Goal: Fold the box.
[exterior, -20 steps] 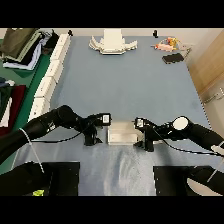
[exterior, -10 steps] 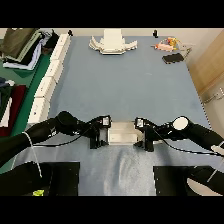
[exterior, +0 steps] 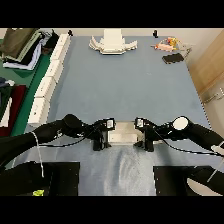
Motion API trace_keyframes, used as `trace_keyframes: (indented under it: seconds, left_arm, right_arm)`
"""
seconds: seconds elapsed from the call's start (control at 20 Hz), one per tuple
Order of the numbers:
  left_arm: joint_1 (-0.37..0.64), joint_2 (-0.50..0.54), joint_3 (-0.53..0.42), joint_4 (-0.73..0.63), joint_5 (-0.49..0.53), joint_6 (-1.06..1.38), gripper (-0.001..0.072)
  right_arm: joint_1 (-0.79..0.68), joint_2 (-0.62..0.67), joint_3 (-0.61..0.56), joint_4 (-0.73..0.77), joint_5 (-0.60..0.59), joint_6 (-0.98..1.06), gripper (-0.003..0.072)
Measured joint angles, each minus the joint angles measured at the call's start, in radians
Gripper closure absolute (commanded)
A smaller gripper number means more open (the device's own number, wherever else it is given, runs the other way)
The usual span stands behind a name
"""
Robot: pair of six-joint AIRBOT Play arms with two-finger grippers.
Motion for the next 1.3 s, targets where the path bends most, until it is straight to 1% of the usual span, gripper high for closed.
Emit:
trace_keyframes:
  seconds: [0.1, 0.15, 0.2, 0.25, 0.5, 0.55, 0.6, 0.95, 1.0, 1.05, 1.3]
  left_arm:
    - [-0.004, -0.005, 0.000, -0.001, 0.011, 0.000, 0.0000]
    - [-0.005, -0.006, 0.000, -0.001, 0.018, 0.000, 0.0051]
    - [-0.006, -0.007, 0.001, -0.001, 0.021, 0.000, 0.0168]
    - [-0.007, -0.008, 0.001, 0.000, 0.021, 0.005, 0.0181]
    - [-0.027, -0.012, 0.001, 0.001, 0.034, 0.036, 0.0178]
    - [-0.031, -0.012, 0.001, 0.002, 0.036, 0.039, 0.0061]
    - [-0.034, -0.014, 0.001, 0.004, 0.040, 0.044, -0.0011]
    - [-0.038, -0.013, 0.001, 0.007, 0.038, 0.044, -0.0009]
    - [-0.038, -0.013, 0.001, 0.007, 0.038, 0.044, 0.0061]
    - [-0.038, -0.013, 0.001, 0.007, 0.039, 0.044, 0.0109]
    - [-0.038, -0.013, 0.001, 0.007, 0.040, 0.044, 0.0109]
  right_arm:
    - [0.000, 0.000, 0.000, 0.000, 0.000, 0.000, 0.0182]
    - [0.000, 0.000, 0.000, 0.000, 0.000, 0.000, 0.0183]
    - [0.000, 0.000, 0.000, 0.000, 0.000, 0.000, 0.0182]
    - [0.000, 0.000, 0.000, 0.000, 0.000, 0.000, 0.0182]
    - [0.000, 0.000, 0.000, 0.000, 0.000, 0.000, 0.0182]
    - [0.000, 0.000, 0.000, 0.000, 0.000, 0.000, 0.0183]
    - [0.000, 0.000, 0.000, 0.000, 0.000, 0.000, 0.0183]
    - [0.000, 0.000, 0.000, 0.000, 0.000, 0.000, 0.0182]
    - [0.000, 0.000, 0.000, 0.000, 0.000, 0.000, 0.0183]
    - [0.000, 0.000, 0.000, 0.000, 0.000, 0.000, 0.0183]
    - [0.000, 0.000, 0.000, 0.000, 0.000, -0.001, 0.0183]
